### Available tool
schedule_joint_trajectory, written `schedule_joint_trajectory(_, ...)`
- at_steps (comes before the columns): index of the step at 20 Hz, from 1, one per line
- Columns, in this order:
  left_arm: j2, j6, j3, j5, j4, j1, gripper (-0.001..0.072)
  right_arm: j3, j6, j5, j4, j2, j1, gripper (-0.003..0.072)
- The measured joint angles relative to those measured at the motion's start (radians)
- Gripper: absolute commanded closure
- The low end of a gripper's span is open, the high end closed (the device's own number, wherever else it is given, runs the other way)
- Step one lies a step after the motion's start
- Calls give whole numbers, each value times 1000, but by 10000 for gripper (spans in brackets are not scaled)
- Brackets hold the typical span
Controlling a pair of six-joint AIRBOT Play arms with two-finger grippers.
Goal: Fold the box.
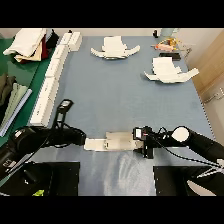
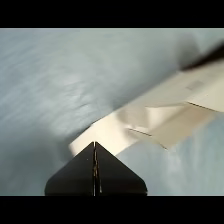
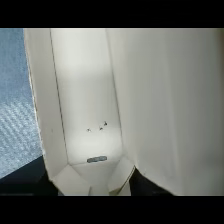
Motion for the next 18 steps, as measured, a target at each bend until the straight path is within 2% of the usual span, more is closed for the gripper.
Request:
schedule_joint_trajectory(2,28,-162,-11,-75,56,50,693,0,0,0,0,0,0,177)
schedule_joint_trajectory(5,47,-290,-60,-110,49,102,693,0,0,0,0,0,0,177)
schedule_joint_trajectory(12,58,-266,-233,27,-209,129,693,0,0,0,0,0,0,177)
schedule_joint_trajectory(18,53,-119,-281,96,-393,132,693,0,0,0,0,0,0,177)
